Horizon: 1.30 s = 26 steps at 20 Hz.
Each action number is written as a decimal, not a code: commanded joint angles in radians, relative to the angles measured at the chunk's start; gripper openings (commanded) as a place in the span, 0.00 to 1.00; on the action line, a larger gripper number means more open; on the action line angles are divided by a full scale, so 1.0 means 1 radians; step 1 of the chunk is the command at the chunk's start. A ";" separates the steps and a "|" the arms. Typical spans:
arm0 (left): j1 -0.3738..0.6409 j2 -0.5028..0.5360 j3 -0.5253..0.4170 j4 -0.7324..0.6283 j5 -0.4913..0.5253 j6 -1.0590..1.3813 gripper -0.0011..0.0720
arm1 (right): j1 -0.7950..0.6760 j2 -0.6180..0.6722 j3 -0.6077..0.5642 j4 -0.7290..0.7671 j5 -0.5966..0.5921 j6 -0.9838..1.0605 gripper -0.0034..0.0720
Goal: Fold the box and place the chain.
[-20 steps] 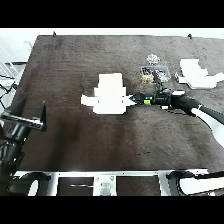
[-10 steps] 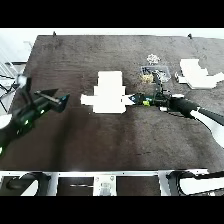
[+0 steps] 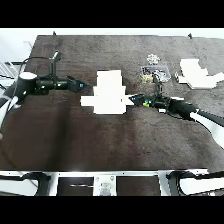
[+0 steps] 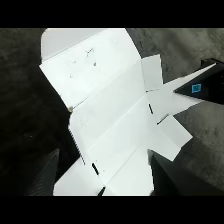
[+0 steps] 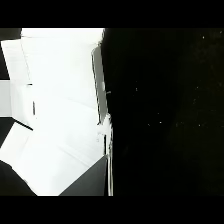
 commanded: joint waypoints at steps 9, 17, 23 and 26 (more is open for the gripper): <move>-0.046 -0.341 0.436 0.198 -0.250 -0.146 0.86 | 0.006 -0.020 -0.003 0.040 -0.007 -0.048 0.05; -0.117 -0.459 0.547 0.224 -0.253 -0.149 0.85 | 0.011 -0.020 -0.006 0.040 -0.007 -0.049 0.05; -0.119 -0.500 0.581 0.204 -0.252 -0.164 0.84 | 0.011 -0.020 -0.006 0.040 -0.007 -0.053 0.05; -0.126 -0.520 0.582 0.190 -0.248 -0.159 0.84 | 0.011 -0.020 -0.006 0.040 -0.007 -0.052 0.05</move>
